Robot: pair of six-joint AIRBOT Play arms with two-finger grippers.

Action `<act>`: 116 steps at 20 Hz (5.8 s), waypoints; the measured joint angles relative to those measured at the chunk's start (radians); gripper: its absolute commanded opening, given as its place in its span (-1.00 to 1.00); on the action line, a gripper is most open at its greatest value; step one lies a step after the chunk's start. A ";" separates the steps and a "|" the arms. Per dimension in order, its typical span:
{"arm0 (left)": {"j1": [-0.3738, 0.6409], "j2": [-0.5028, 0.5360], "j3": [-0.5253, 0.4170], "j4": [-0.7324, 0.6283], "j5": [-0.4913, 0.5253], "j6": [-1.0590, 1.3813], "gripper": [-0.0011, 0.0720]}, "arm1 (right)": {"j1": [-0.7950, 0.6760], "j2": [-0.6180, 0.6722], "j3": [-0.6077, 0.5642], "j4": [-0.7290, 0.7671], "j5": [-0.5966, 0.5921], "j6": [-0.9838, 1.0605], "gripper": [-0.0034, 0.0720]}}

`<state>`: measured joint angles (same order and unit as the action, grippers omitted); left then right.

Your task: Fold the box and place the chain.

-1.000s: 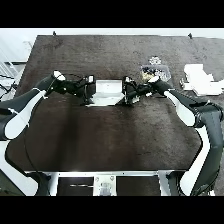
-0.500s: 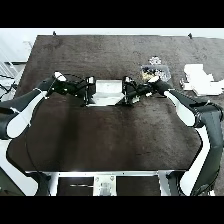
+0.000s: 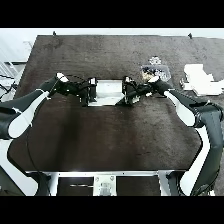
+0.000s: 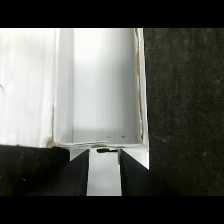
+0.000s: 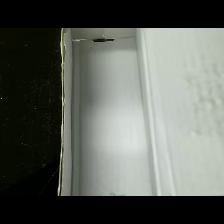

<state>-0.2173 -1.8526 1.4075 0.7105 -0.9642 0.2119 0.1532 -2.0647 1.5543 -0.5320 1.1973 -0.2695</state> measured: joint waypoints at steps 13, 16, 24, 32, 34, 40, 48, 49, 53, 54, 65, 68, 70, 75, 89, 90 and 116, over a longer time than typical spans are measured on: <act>0.000 -0.016 0.000 -0.148 -0.037 0.076 0.57 | 0.000 0.000 0.000 -0.001 0.000 -0.002 0.37; 0.000 -0.018 0.000 -0.160 -0.032 0.091 0.56 | 0.000 0.000 0.000 -0.001 0.000 -0.002 0.37; 0.000 -0.019 0.000 -0.162 -0.010 0.103 0.30 | 0.000 0.000 0.000 0.000 0.000 0.000 0.37; 0.040 -0.014 0.000 -0.099 -0.024 0.033 -0.92 | 0.000 0.000 0.000 0.000 0.000 0.000 0.37; 0.060 -0.005 0.000 -0.105 -0.049 0.018 -0.93 | 0.000 0.000 0.000 0.000 0.000 0.000 0.37; 0.084 0.082 -0.006 -0.119 -0.077 -0.143 -0.94 | 0.000 0.000 0.000 0.000 0.000 0.000 0.37; 0.098 0.307 -0.144 -0.079 -0.006 -0.585 -0.93 | 0.000 0.000 0.000 0.000 0.000 0.000 0.37; 0.106 0.332 -0.159 -0.079 -0.005 -0.642 -0.93 | 0.000 0.000 0.000 0.000 0.000 0.000 0.37; 0.156 0.375 -0.190 -0.084 -0.035 -0.816 -0.93 | 0.001 0.000 0.000 0.000 0.000 -0.001 0.37; 0.170 0.379 -0.193 -0.086 -0.050 -0.850 -0.93 | 0.001 0.000 0.000 0.000 0.000 -0.001 0.37; 0.281 0.293 -0.205 -0.038 -0.122 -1.204 -0.93 | 0.001 0.000 0.000 0.000 0.001 -0.001 0.37; 0.286 0.250 -0.206 -0.024 -0.122 -1.273 -0.93 | 0.001 0.000 0.000 0.000 0.000 -0.001 0.37; 0.287 0.225 -0.206 -0.018 -0.121 -1.302 -0.93 | 0.001 0.000 0.000 0.000 0.000 -0.001 0.37; 0.261 0.192 -0.206 0.010 -0.094 -1.351 -0.93 | 0.001 0.000 0.000 0.000 0.000 -0.001 0.37; 0.127 0.081 -0.202 -0.081 -0.023 -1.395 -0.92 | 0.001 0.000 0.000 0.000 0.000 -0.001 0.37; 0.125 0.081 -0.199 -0.090 -0.018 -1.391 -0.92 | 0.001 0.000 0.000 0.000 0.000 -0.001 0.37; 0.103 0.101 -0.114 -0.257 -0.088 -1.299 0.04 | 0.001 0.000 0.000 0.000 0.000 0.000 0.37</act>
<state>-0.1146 -1.7519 1.2930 0.4530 -1.0523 -1.0874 0.1543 -2.0647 1.5543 -0.5323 1.1976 -0.2699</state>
